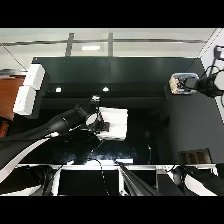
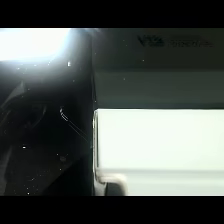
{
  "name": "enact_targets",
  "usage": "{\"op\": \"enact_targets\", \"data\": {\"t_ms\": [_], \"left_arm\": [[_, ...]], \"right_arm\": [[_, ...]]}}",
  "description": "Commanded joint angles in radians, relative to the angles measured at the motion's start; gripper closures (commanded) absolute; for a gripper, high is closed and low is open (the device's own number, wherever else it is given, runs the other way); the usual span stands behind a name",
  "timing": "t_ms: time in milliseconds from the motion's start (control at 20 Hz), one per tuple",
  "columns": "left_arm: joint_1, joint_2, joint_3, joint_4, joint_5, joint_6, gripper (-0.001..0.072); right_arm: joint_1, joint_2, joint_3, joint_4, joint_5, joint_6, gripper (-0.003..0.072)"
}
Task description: Fold the box and place the chain.
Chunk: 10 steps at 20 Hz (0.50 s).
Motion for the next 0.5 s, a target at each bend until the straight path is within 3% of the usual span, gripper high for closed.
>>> {"op": "enact_targets", "data": {"t_ms": [0, 450], "left_arm": [[0.0, 0.0, 0.001, -0.003, 0.006, 0.0, 0.0677], [0.0, 0.0, 0.001, 0.0, 0.002, 0.001, 0.0677]], "right_arm": [[-0.179, -0.117, 0.03, 0.151, -0.133, -0.067, -0.0026], [-0.251, -0.522, 0.371, 0.24, -0.121, -0.042, -0.0026]]}}
